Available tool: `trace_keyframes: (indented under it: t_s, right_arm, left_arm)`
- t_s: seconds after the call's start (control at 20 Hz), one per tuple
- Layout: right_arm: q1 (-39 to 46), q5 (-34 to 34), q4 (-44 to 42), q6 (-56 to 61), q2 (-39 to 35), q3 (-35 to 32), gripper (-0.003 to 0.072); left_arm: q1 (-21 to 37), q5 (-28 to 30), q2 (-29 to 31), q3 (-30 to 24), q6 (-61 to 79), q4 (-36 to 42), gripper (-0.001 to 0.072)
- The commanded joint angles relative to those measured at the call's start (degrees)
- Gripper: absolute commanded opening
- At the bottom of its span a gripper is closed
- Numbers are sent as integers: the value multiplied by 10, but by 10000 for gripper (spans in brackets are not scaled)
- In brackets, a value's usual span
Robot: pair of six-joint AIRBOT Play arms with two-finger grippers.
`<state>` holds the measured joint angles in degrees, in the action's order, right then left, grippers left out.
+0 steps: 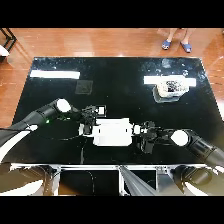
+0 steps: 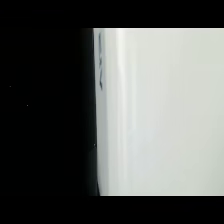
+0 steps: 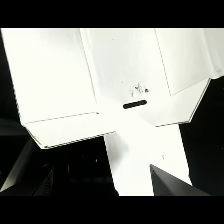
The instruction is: Fold the box and place the chain.
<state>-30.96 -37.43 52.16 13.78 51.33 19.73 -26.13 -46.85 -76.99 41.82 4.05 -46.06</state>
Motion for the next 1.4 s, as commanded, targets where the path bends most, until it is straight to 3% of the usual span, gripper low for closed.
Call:
trace_keyframes:
  t_s: [0.0, 0.8, 1.35]
  right_arm:
    - [-4, 3, -19, -18, 3, 0, 700]
    - [-100, 53, -52, -31, 4, 0, 699]
    - [-102, 117, -65, 23, 3, 3, 699]
  left_arm:
    - [0, 2, 0, 0, 0, -2, 19]
    - [0, 6, -6, 0, 0, 1, 19]
    - [0, 5, -6, 0, 0, 1, 19]
